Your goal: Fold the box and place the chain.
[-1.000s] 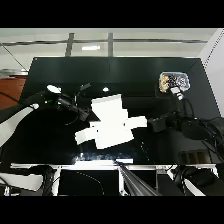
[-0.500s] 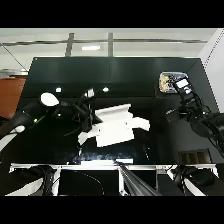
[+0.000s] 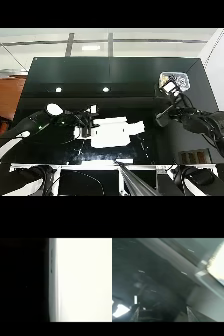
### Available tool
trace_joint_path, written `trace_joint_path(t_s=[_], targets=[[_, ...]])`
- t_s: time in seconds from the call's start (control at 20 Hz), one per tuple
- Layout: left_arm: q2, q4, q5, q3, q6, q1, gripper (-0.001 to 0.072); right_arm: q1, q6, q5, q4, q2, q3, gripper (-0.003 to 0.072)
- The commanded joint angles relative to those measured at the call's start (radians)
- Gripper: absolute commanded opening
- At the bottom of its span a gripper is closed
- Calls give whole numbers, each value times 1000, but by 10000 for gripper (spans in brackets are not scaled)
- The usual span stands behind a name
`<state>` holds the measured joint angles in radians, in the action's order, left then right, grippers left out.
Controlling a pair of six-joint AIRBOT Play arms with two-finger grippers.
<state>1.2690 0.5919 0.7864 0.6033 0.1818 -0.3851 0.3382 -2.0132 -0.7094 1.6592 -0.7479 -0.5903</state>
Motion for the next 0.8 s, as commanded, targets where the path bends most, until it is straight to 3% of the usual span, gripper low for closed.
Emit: trace_joint_path(t_s=[0.0, 0.4, 0.75], targets=[[24, 0, -72, -3, 84, -1, 28, 39, -261, 10, 234, -39, -1, 702], [27, 41, -18, 40, 81, -1, 30, 182, -431, -20, 252, -152, 0, 701], [84, 40, 81, 86, 73, -1, 29, 257, -527, -54, 322, -154, 64, 700]])
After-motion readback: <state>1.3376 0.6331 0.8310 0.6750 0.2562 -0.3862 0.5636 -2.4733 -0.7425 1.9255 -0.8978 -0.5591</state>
